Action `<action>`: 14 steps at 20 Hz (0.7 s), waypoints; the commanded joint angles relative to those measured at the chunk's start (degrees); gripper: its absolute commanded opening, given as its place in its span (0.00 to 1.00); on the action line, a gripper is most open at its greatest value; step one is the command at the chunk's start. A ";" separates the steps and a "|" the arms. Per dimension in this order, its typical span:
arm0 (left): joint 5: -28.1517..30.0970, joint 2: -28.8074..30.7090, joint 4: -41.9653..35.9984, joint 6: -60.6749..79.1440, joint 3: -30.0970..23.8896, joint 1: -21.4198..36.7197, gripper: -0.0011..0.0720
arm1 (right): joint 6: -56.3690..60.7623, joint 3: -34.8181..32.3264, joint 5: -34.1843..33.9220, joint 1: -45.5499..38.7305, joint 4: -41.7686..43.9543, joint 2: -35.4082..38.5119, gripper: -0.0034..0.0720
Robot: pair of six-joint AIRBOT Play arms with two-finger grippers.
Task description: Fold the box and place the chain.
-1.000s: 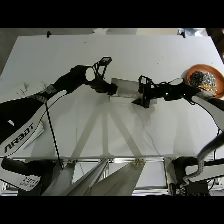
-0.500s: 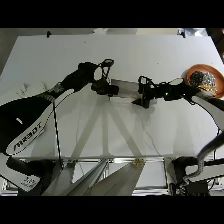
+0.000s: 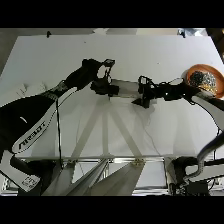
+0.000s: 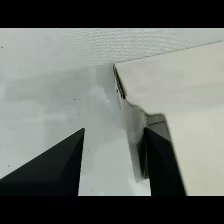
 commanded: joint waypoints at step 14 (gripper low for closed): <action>-2.16 -5.88 -0.24 -5.81 4.68 -2.73 0.03 | -0.09 0.00 0.15 0.02 0.00 -0.02 0.62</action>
